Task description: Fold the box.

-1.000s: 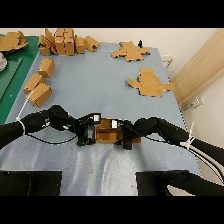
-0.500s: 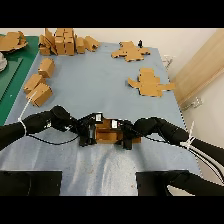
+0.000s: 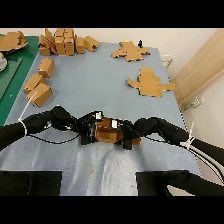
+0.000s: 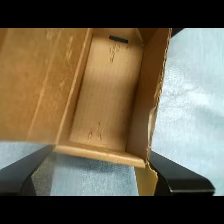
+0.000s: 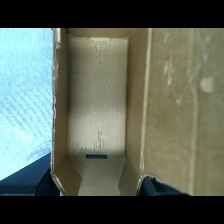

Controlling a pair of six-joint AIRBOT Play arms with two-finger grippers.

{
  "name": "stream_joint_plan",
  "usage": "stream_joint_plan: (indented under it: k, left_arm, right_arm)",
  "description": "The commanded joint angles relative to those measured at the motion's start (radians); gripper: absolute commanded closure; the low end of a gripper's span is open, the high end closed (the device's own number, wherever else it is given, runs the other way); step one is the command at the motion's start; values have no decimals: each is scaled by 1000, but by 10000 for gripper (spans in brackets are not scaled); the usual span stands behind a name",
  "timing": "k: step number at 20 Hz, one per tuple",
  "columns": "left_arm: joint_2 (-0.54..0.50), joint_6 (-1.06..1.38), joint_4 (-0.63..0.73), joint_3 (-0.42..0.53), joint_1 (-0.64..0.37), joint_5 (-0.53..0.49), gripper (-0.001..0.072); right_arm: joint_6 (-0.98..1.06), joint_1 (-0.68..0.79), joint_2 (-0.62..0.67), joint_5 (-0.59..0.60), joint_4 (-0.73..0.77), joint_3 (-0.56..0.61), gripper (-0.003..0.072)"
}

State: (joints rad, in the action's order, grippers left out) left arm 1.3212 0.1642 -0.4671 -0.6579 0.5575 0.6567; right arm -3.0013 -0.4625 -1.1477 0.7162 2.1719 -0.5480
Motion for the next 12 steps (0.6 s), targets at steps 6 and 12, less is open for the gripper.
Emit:
stream_joint_plan:
  k: [6,12]
  left_arm:
    - [0,124,-10,0,8,183,15]
    - [1,134,-4,0,9,143,15]
  right_arm:
    - [0,0,0,0,0,1,146]
    - [0,0,0,0,0,1,146]
